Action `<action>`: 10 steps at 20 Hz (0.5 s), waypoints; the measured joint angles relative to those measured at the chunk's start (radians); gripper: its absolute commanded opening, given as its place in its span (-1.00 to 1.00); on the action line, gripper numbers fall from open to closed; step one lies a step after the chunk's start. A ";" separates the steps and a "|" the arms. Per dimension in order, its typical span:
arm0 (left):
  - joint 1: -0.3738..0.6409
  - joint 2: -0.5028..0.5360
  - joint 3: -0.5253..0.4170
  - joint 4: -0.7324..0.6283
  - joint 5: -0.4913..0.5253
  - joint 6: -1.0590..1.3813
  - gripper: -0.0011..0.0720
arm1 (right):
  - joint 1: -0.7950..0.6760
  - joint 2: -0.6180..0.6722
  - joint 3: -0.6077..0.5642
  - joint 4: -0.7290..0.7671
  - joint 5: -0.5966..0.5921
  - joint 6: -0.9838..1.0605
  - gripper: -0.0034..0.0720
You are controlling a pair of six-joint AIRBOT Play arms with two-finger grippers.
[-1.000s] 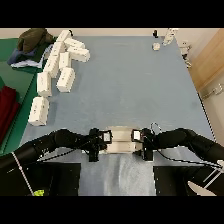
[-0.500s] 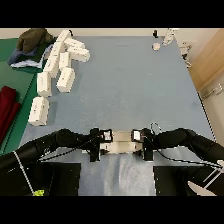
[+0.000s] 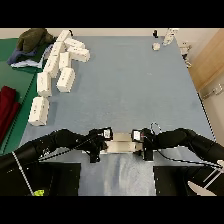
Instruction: Fold the box.
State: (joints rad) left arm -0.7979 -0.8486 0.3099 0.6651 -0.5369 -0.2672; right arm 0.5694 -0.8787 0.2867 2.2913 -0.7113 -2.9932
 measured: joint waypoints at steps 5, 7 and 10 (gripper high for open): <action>0.006 0.135 0.023 0.330 -0.118 -0.519 -0.93 | 0.000 0.000 0.000 0.000 0.000 0.000 0.44; 0.032 0.216 0.041 0.491 -0.199 -0.795 -0.93 | 0.000 0.000 0.000 0.000 0.000 0.000 0.44; 0.130 0.325 0.056 0.667 -0.331 -1.172 -0.93 | 0.000 0.000 0.000 0.000 0.000 0.000 0.44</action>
